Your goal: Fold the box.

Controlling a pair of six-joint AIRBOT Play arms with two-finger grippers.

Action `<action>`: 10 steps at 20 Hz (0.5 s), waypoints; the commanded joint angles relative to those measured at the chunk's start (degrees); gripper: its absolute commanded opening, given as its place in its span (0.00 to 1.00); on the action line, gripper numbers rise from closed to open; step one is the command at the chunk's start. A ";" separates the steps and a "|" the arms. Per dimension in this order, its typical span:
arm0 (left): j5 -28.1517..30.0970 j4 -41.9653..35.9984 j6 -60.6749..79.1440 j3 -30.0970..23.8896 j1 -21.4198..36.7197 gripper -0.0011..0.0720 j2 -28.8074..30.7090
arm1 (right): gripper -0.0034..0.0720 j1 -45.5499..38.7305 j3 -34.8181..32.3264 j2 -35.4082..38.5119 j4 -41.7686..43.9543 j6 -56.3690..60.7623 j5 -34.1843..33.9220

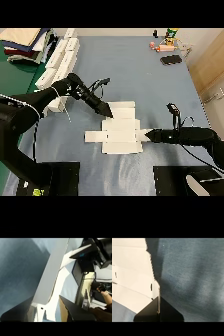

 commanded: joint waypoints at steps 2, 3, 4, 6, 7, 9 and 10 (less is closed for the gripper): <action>-1.05 0.09 4.90 0.24 -1.05 0.43 -0.09 | 0.04 0.07 -0.04 0.07 0.00 -0.31 -0.79; -1.05 0.09 6.54 0.24 -1.05 0.33 -0.09 | 0.04 0.07 -0.04 0.07 -0.02 -0.37 -0.85; -0.94 0.07 7.37 0.24 -1.11 0.32 -0.09 | 0.04 0.07 -0.04 0.07 0.00 -0.50 -0.83; -0.81 0.07 8.79 0.24 -1.40 0.32 -0.09 | 0.04 0.07 -0.04 0.07 -0.02 -0.87 -0.85; -0.48 0.09 8.83 0.24 -1.62 0.32 -0.09 | 0.04 0.07 -0.04 0.07 0.00 -0.90 -0.85; -0.13 0.09 8.98 0.24 -1.84 0.32 -0.09 | 0.04 0.07 -0.04 0.07 -0.02 -0.92 -0.85; 0.22 0.09 9.01 0.24 -1.84 0.32 -0.09 | 0.04 0.07 -0.04 0.07 -0.02 -0.90 -0.83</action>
